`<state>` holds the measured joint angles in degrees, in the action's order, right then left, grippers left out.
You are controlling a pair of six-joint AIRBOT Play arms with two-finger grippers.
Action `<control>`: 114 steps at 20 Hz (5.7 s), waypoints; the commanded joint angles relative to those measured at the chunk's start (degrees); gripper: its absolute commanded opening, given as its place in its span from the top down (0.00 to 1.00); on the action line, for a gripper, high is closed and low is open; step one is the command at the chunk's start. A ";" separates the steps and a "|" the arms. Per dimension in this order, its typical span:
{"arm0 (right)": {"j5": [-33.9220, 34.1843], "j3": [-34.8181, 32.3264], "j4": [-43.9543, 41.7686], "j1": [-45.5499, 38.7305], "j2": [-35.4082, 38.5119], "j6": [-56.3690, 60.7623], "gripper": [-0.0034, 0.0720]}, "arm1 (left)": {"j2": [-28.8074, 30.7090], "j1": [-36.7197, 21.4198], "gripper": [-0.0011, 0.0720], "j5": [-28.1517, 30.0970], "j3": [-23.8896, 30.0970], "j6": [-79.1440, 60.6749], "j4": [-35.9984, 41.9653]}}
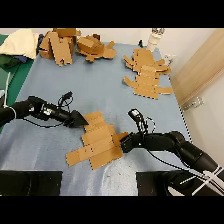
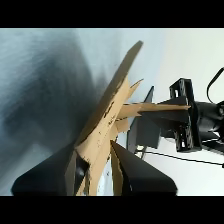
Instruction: Fold the box.
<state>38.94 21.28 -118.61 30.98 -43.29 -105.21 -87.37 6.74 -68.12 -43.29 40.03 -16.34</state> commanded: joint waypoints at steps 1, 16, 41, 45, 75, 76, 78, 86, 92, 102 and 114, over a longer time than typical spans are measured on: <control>-0.13 0.00 0.39 0.09 0.04 0.44 0.96 | -0.39 3.21 0.56 1.18 -0.04 -1.29 1.77; -0.96 0.00 0.39 0.09 0.04 0.44 0.96 | -2.64 4.00 0.76 -3.45 -0.04 -3.32 3.28; 0.46 7.13 10.12 -18.82 5.44 26.21 0.62 | -2.54 10.25 0.97 -5.33 -6.36 -30.10 2.25; 1.07 8.76 10.27 -20.76 5.46 26.18 0.63 | -2.01 16.87 0.97 -1.29 -13.86 -29.55 -2.10; 2.67 8.76 10.84 -20.63 -1.03 25.55 0.63 | 15.58 25.79 0.97 23.17 4.50 -49.90 -1.01; 2.64 8.76 10.84 -20.63 -1.03 25.14 0.63 | 15.58 25.79 0.97 24.30 4.50 -49.86 -2.21; 2.67 8.76 10.84 -20.63 -1.03 24.96 0.63 | 15.58 25.79 0.97 25.51 4.50 -50.49 -2.54; 2.54 8.76 10.84 -20.63 -1.03 24.55 0.63 | 15.58 25.79 0.97 25.44 4.48 -54.45 -2.86; 2.56 8.76 10.84 -20.63 -1.03 24.04 0.63 | 15.58 25.79 0.97 24.48 4.50 -55.84 -3.69; 7.34 8.76 14.60 -8.94 6.69 10.23 0.95 | 15.58 25.79 0.97 24.46 4.48 -55.60 -3.65; 19.04 0.85 50.47 54.47 8.50 38.82 0.91 | 15.58 25.79 0.97 24.46 4.48 -55.63 -3.63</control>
<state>57.04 25.19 -82.17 73.58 -32.53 -73.52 -71.77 32.60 -43.68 -38.81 -15.59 -19.97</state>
